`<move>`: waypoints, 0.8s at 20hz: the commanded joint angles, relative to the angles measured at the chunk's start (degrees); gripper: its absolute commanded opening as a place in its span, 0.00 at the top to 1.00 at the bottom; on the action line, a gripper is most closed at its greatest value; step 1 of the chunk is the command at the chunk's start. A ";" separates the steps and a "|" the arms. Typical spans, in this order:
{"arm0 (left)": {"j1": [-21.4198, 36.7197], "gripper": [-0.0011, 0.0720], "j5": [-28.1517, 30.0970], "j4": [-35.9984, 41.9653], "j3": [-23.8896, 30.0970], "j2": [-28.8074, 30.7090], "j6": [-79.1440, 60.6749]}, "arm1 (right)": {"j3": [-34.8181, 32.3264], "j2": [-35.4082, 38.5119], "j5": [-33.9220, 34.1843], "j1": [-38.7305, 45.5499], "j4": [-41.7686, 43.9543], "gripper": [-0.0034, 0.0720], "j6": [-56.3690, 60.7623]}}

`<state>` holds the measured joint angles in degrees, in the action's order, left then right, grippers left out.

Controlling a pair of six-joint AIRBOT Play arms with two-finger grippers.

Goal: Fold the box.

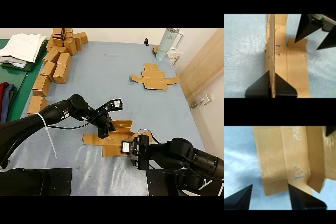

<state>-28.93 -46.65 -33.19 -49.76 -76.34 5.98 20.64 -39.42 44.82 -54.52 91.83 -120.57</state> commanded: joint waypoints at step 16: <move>-0.02 0.97 0.00 -0.02 -0.04 -0.02 0.00 | -0.72 -4.79 -10.45 -2.01 -8.70 0.00 3.61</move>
<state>-28.93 -46.65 -33.21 -49.76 -76.34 5.98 19.75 -45.06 34.96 -56.51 83.53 -117.01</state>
